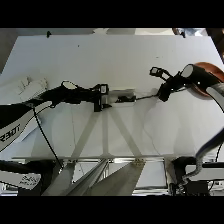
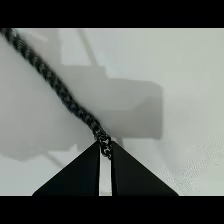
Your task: Fold the box and place the chain.
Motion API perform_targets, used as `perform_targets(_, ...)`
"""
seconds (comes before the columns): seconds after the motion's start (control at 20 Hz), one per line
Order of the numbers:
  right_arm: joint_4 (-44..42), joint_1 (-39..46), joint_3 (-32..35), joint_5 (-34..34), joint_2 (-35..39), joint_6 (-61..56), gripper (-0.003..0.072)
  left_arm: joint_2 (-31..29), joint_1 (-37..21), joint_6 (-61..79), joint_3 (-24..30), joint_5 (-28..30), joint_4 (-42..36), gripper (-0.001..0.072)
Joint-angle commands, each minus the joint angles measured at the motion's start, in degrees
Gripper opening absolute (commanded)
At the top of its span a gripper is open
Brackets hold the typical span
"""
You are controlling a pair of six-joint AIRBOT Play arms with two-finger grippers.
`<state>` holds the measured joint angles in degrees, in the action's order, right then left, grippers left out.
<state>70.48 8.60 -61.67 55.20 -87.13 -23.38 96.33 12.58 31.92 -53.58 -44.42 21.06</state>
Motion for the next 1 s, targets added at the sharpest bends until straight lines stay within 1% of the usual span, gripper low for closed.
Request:
perform_targets(0.0,-9.0,-1.9,-0.2,1.4,5.1,-0.8,0.0018,0.0,0.0,0.0,0.0,0.0,0.0,0.0348)
perform_targets(0.2,-19.2,-6.5,-0.2,3.0,9.9,-0.8,0.0018,0.0,0.0,0.0,0.0,0.0,0.0,0.0348)
perform_targets(0.4,-31.1,-12.0,-0.2,3.3,10.4,-0.8,0.0019,0.0,0.0,0.0,0.0,0.0,0.0,0.0348)
perform_targets(0.55,-39.3,-15.6,-0.2,3.3,10.4,1.5,0.0019,0.0,0.0,0.0,0.0,0.0,0.0,0.0348)
perform_targets(0.7,-39.6,-17.2,-0.2,1.4,9.9,1.4,0.0019,0.0,0.0,0.0,0.0,0.0,0.0,0.0348)
perform_targets(0.95,-37.9,-17.2,-0.2,1.4,9.0,1.4,0.0022,0.0,0.0,0.0,0.0,0.0,0.0,0.0348)
